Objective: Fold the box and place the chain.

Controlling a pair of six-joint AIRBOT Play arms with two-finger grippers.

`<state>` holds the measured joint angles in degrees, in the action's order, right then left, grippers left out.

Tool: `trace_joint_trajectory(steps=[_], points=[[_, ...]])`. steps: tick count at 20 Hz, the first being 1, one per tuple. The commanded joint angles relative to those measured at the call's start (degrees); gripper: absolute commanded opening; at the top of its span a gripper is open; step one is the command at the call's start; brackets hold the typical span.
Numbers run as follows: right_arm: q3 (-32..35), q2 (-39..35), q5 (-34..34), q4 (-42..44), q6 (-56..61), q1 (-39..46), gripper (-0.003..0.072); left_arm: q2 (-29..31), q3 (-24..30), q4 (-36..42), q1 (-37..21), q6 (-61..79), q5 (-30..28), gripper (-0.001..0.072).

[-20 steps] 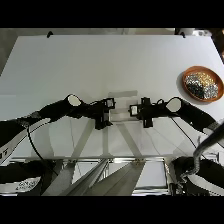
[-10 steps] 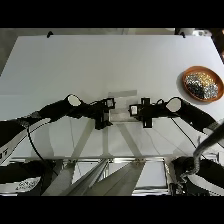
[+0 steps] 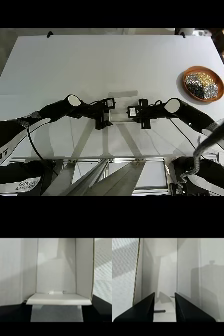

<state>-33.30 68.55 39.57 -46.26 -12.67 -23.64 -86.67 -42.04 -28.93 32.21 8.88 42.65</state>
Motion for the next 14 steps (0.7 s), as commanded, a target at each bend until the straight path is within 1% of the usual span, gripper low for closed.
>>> trace_joint_trajectory(steps=[1, 2, 3, 4, 5, 6, 9, 11, 14], points=[[0.0, 0.0, -0.4, -0.4, 0.2, -0.2, 0.0262, 0.0, 0.0, 0.0, 0.0, 0.1, 0.0, 0.001], [0.0, 0.0, -0.2, -0.4, 0.2, -0.2, 0.0266, 0.0, 0.0, 0.0, 0.0, 0.1, 0.0, 0.001], [0.0, 0.0, -0.1, -0.4, 0.2, -0.2, 0.0304, 0.0, 0.0, 0.0, 0.0, 0.1, 0.0, 0.001], [0.0, 0.0, -0.2, -0.3, 0.2, -0.2, 0.0371, 0.0, 0.0, 0.0, 0.0, 0.1, 0.0, 0.001], [0.0, 0.0, -0.5, 0.0, 0.2, -0.2, 0.0424, 0.0, 0.0, 0.0, 0.0, 0.1, 0.0, 0.001], [0.0, -0.3, -1.4, 0.3, 0.2, -0.2, 0.0449, 0.0, 0.0, 0.0, 0.0, 0.1, 0.0, 0.001], [0.0, -3.6, -3.7, 0.2, 0.4, -0.2, 0.0446, 0.0, 0.0, 0.0, 0.0, 0.1, 0.0, 0.001], [0.0, -7.5, -3.6, -0.2, 0.4, 0.3, 0.0446, 0.0, 0.0, 0.0, 0.0, 0.1, 0.0, 0.001], [0.0, -13.9, -0.4, -0.5, 2.8, 1.8, 0.0444, 0.0, 0.0, 0.0, 0.0, 0.1, 0.0, 0.001]])
